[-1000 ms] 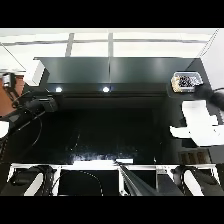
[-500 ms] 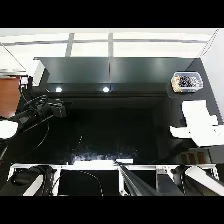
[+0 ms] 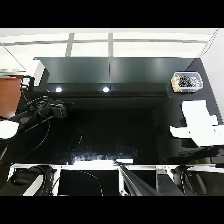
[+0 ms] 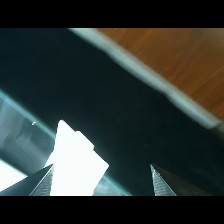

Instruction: Fold the box and place the chain.

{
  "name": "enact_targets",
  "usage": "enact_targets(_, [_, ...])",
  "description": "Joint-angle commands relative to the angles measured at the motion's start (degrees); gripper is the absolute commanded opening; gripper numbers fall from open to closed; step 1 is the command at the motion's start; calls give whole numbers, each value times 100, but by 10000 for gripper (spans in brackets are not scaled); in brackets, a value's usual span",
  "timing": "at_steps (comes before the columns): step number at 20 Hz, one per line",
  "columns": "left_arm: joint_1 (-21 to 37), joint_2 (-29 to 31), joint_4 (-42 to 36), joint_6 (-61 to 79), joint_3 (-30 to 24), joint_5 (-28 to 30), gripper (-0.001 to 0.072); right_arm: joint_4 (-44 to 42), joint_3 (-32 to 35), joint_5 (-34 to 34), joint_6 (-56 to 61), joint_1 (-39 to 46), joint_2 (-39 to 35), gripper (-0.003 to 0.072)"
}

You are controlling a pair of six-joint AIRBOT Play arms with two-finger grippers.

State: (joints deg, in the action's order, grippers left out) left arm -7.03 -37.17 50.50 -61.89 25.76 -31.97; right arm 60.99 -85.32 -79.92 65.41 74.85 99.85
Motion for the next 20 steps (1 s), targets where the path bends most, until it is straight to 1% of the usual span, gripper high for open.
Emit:
enact_targets(1, [-2,-2,-11,-201,4,264,711,-846,-586,-866,-564,83,914,720])
enact_targets(3, [-2,-2,-17,-352,4,538,711,-1362,-634,-1043,-656,70,1154,720])
enact_targets(4, [-2,-2,-17,-352,2,643,711,-1482,-638,-1145,-702,37,1244,720])
enact_targets(8, [-2,-2,-20,-352,2,625,711,-1445,-638,-1364,-844,-160,1292,720])
enact_targets(9, [-2,-2,-20,-352,2,627,711,-1377,-638,-1408,-844,-214,1292,672])
enact_targets(10, [-2,-2,-20,-352,2,625,711,-1360,-638,-1434,-839,-256,1285,548])
enact_targets(11, [-2,-2,-20,-352,2,621,711,-1360,-634,-1440,-831,-304,1261,498])
enact_targets(14, [-2,-2,-20,-350,2,595,711,-1283,-614,-1436,-813,-433,1117,492])
enact_targets(20, [-2,-2,-17,-348,2,595,711,-964,-269,-1493,-726,-592,933,492])
